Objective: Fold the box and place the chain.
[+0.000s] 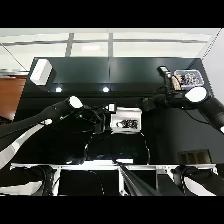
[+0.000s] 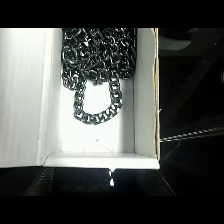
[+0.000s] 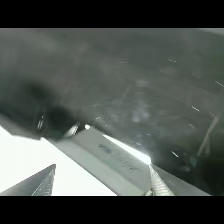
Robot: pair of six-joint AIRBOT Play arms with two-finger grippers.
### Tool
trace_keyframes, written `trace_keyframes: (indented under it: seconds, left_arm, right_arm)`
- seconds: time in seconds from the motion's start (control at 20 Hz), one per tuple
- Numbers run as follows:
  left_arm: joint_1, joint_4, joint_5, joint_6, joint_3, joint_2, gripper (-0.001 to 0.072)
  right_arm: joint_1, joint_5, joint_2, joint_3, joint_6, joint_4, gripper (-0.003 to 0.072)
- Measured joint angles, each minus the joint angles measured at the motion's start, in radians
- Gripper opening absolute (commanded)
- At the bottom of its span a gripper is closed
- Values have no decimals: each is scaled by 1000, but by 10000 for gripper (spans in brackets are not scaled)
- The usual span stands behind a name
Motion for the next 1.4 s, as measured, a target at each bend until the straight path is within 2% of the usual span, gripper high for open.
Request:
trace_keyframes:
  seconds: [0.2, 0.35, 0.7, 0.75, 0.8, 1.1, 1.2, 1.4]
  left_arm:
    - [0, 0, 4, -2, 0, 0, 401]
    - [0, 0, 4, -3, 0, 0, 401]
    - [-1, 1, 0, -4, 0, 0, 401]
    - [-1, 1, 0, -4, 0, 0, 401]
    - [-1, 1, 0, -3, 0, 0, 401]
    - [-1, 1, -2, -5, 0, 0, 401]
    - [-1, 1, -3, -3, 0, 0, 401]
    - [-1, 1, -5, -3, 0, 0, 401]
  right_arm:
    - [11, 136, -18, 45, -283, 13, 664]
    - [31, 190, -23, 56, -425, -24, 663]
    - [98, 158, -43, -2, -595, -54, 662]
    - [105, 146, -44, -10, -608, -51, 616]
    - [108, 142, -45, -15, -619, -50, 489]
    - [119, 135, -46, -28, -645, -45, 478]
    - [121, 140, -47, -29, -648, -42, 317]
    - [121, 152, -46, -30, -648, -37, 309]
